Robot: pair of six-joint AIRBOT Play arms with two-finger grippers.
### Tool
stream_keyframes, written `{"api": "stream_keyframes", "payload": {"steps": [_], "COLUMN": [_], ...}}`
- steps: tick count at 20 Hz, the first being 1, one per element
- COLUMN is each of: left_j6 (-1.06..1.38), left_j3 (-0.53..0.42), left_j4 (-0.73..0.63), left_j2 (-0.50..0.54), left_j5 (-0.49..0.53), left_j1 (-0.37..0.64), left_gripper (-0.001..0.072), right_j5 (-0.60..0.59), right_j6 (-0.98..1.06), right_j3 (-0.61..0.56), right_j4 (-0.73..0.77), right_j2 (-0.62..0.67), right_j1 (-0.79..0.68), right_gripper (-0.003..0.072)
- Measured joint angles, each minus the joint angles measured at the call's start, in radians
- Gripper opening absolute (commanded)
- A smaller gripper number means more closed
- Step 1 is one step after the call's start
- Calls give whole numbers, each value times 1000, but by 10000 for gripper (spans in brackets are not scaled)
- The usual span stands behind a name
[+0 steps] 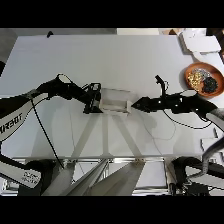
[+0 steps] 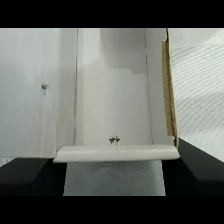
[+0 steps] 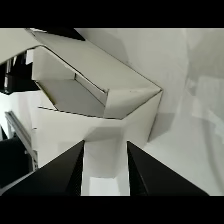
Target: Fold the box and place the chain.
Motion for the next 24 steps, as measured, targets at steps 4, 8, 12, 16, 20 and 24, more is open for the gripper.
{"api": "stream_keyframes", "payload": {"steps": [4, 8, 12, 16, 20, 24], "left_j6": [0, 0, 0, 0, 0, 0], "left_j3": [0, 0, 0, 0, 0, 0], "left_j4": [0, 0, 0, 0, 0, 0], "left_j2": [0, 0, 0, 0, 0, 0], "left_j5": [0, 0, 0, 0, 0, 0], "left_j1": [0, 0, 0, 0, 0, 0], "left_gripper": [255, 255, 255, 255, 255, 255], "right_j5": [-3, -3, -16, -58, -87, -106], "right_j6": [-20, -27, -45, -67, -73, -75], "right_j3": [0, 0, 0, 0, 0, 0], "right_j4": [30, 53, 55, 33, -4, -36], "right_j2": [0, 0, 0, 0, 2, 2], "right_j1": [0, 7, 41, 70, 79, 81], "right_gripper": [295, 295, 296, 296, 325, 441]}}
